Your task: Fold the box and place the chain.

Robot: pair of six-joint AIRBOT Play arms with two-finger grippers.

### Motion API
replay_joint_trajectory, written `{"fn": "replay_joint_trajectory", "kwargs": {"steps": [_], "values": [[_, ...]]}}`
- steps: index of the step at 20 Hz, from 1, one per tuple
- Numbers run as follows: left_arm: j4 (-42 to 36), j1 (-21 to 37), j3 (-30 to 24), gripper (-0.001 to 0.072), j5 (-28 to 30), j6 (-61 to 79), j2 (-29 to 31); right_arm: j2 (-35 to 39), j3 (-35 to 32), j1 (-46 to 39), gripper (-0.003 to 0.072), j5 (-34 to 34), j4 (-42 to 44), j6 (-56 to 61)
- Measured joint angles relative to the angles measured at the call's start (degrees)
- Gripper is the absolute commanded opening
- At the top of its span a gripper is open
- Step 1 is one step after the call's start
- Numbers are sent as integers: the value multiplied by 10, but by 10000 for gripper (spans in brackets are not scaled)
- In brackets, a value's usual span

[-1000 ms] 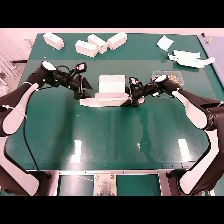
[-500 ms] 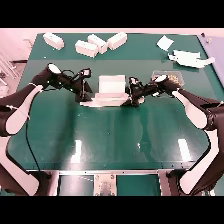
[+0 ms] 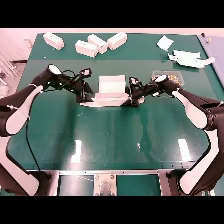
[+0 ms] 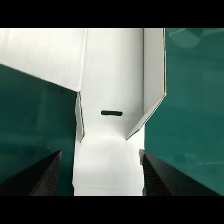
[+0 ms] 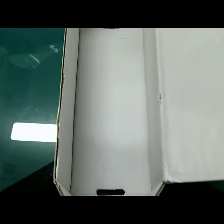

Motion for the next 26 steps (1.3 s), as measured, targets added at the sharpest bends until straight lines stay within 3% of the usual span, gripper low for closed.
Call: {"fn": "replay_joint_trajectory", "kwargs": {"steps": [8, 17, 19, 22, 23, 24, 26], "values": [[-18, -14, -17, 570, 23, 3, 0, 0, 0, 0, 573, 0, 0, 0], [19, -33, -19, 568, 37, -8, 0, 0, 0, 0, 573, 0, 0, 0], [21, -33, -19, 469, 37, -9, 0, 0, 0, 0, 573, 0, 0, 0], [21, -34, -19, 467, 38, -11, 0, 0, 0, 0, 573, 0, 0, 0], [21, -34, -19, 410, 38, -11, 0, 0, 0, 0, 573, 0, 0, 0], [19, -34, -19, 292, 38, -11, 0, 0, 0, 0, 573, 0, 0, 0], [14, -34, -19, 291, 38, -11, 0, 0, 0, 0, 573, 0, 0, 0]]}}
